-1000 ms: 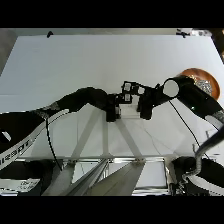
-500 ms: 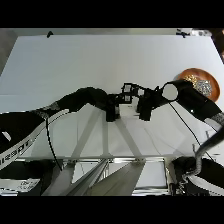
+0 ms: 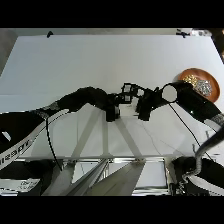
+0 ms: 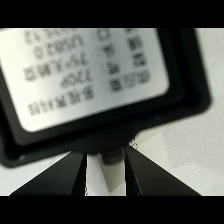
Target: Fold the box and place the chain.
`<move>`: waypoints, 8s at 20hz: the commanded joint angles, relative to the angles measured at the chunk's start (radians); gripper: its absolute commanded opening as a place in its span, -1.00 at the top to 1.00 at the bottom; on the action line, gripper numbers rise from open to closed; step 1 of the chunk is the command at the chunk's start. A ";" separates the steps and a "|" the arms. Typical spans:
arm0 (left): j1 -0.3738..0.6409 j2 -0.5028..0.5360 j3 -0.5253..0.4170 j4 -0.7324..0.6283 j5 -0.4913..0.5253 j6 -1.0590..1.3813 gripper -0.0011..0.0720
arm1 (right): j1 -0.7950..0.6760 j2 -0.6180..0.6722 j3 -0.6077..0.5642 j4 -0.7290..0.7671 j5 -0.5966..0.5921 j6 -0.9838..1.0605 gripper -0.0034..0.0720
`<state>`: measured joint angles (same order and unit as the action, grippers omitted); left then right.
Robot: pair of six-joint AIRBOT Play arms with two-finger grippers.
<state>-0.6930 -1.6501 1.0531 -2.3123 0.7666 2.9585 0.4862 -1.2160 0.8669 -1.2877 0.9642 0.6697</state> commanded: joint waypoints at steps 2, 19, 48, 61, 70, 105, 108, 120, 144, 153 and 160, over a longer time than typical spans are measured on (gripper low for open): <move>0.000 0.001 0.000 -0.002 0.000 0.000 -0.11 | -0.001 0.003 0.000 0.000 -0.016 0.003 0.44; 0.000 0.001 0.000 -0.002 0.000 0.000 -0.11 | 0.000 0.027 -0.007 0.002 -0.018 0.005 0.43; 0.000 0.001 0.001 -0.002 0.000 0.000 -0.11 | -0.022 0.182 -0.140 0.241 -0.259 0.264 0.89; 0.000 0.001 0.001 -0.002 0.000 0.000 -0.11 | 0.028 0.181 -0.340 0.315 -0.455 0.264 0.89; 0.000 0.001 0.001 -0.002 0.000 0.000 -0.11 | 0.040 0.181 -0.418 0.263 -0.418 0.266 0.89; 0.008 0.023 0.001 0.001 0.020 -0.002 -0.08 | -0.389 0.463 -0.235 0.042 0.515 0.617 0.88; 0.061 0.086 0.001 0.008 -0.024 -0.101 0.01 | -0.389 0.463 -0.235 0.042 0.484 0.617 0.88; 0.730 0.230 0.000 0.498 0.050 -0.755 0.01 | -0.389 0.463 -0.235 0.041 0.460 0.616 0.88; 1.161 0.166 -0.002 0.634 0.300 -0.904 -0.96 | -0.389 0.463 -0.235 0.042 0.474 0.616 0.88; 1.160 0.340 -0.002 0.632 0.304 -0.996 -0.95 | -0.389 0.464 -0.235 0.042 0.489 0.616 0.88; 1.043 0.402 -0.002 0.360 0.472 -0.996 -0.94 | -0.389 0.464 -0.235 0.042 0.489 0.616 0.88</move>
<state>0.4084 -1.2644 1.0515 -1.8729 1.1599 1.9663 0.0978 -0.7528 0.6312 -1.2457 1.4528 1.2858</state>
